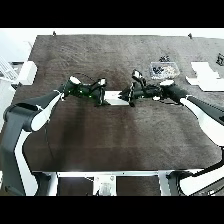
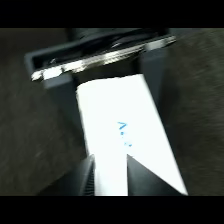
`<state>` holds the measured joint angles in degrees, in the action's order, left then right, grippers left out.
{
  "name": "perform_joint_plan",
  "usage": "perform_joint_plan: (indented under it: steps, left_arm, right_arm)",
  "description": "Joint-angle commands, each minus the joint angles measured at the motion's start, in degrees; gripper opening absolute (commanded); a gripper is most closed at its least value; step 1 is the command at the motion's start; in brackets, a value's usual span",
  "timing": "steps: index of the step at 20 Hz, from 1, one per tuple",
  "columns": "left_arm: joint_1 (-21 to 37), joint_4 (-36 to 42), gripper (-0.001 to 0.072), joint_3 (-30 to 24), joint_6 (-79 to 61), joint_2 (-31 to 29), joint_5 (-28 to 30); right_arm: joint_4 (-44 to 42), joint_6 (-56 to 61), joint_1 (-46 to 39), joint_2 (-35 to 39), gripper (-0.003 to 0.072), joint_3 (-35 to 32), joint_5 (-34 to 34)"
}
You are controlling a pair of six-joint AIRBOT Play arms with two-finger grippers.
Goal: Fold the box and place the chain.
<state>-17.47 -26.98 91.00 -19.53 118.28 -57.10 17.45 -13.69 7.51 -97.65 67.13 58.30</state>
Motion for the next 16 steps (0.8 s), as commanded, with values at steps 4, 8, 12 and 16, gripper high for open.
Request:
perform_joint_plan:
  steps: [4, 8, 12, 16]
  left_arm:
    - [0.0, 0.0, 0.0357, 0.0, 0.0, 0.0, 0.0]
    - [0.0, 0.0, 0.0357, 0.0, 0.0, 0.0, 0.1]
    - [0.0, 0.0, 0.0357, 0.0, 0.0, 0.0, 0.1]
    - [0.0, 0.0, 0.0357, 0.0, 0.0, 0.0, 0.1]
  right_arm:
    - [-3.3, 0.2, -1.4, 0.0, 0.0011, -0.7, 0.5]
    - [3.6, 5.7, 0.0, -0.9, 0.0011, -1.2, 0.7]
    - [8.1, 14.3, 0.7, -1.7, 0.0011, -0.8, 0.6]
    - [9.8, 15.2, 0.6, -1.7, 0.001, -0.6, 0.0]
